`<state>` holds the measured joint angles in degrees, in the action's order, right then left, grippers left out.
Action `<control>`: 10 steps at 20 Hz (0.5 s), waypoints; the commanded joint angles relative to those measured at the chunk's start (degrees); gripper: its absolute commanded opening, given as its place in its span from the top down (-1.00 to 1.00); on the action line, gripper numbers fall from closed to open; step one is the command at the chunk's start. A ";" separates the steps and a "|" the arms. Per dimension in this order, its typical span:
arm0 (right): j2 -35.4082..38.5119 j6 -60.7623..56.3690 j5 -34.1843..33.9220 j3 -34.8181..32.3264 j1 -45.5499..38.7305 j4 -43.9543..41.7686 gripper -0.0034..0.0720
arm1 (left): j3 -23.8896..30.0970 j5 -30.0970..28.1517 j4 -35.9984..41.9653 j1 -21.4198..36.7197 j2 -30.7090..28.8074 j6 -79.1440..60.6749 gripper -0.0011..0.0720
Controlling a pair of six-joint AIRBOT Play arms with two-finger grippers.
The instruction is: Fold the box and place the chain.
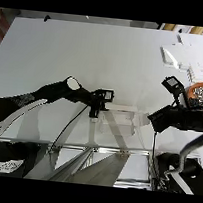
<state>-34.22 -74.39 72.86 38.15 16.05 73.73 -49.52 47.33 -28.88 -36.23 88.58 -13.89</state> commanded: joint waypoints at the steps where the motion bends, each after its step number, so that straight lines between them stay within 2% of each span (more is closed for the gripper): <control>1: 0.04 -0.02 0.00 -0.02 0.07 -0.02 0.10 | -0.07 -2.16 -0.79 -1.05 -0.17 0.42 0.97; 10: 0.04 -0.02 0.11 -0.02 0.07 -0.02 0.10 | -0.07 -3.02 -0.74 -1.66 -0.17 0.37 0.96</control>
<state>-34.22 -74.39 72.90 38.15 16.05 73.73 -49.54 44.62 -29.52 -37.82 88.44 -13.50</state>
